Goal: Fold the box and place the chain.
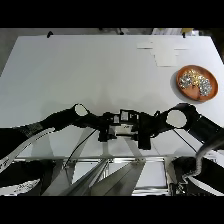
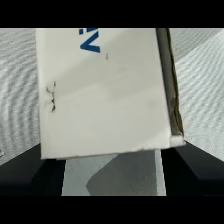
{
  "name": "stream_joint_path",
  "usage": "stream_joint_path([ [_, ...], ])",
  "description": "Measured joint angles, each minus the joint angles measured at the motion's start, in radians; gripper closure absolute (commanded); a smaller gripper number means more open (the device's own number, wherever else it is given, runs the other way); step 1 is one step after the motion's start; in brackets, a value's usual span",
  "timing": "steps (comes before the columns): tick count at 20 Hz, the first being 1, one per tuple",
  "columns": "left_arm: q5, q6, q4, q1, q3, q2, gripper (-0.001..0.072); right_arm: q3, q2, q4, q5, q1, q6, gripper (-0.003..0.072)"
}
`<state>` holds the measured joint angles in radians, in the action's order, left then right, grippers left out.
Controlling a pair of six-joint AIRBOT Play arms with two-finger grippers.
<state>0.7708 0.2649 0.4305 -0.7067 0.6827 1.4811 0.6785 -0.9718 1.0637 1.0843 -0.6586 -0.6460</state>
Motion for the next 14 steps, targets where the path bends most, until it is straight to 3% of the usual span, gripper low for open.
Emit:
stream_joint_path([
  [1, 0.0, 0.0, 0.0, 0.0, 0.0, 0.0, 0.057, 0.0, 0.001, -0.001, -0.006, 0.0, 0.0, 0.0675],
  [7, 0.0, 0.0, 0.0, 0.0, 0.0, 0.0, 0.057, 0.0, -0.012, -0.007, -0.095, 0.0, -0.008, 0.0669],
  [14, 0.0, 0.002, 0.0, 0.0, 0.0, 0.0, 0.057, 0.0, -0.034, -0.016, -0.101, 0.0, -0.011, 0.067],
])
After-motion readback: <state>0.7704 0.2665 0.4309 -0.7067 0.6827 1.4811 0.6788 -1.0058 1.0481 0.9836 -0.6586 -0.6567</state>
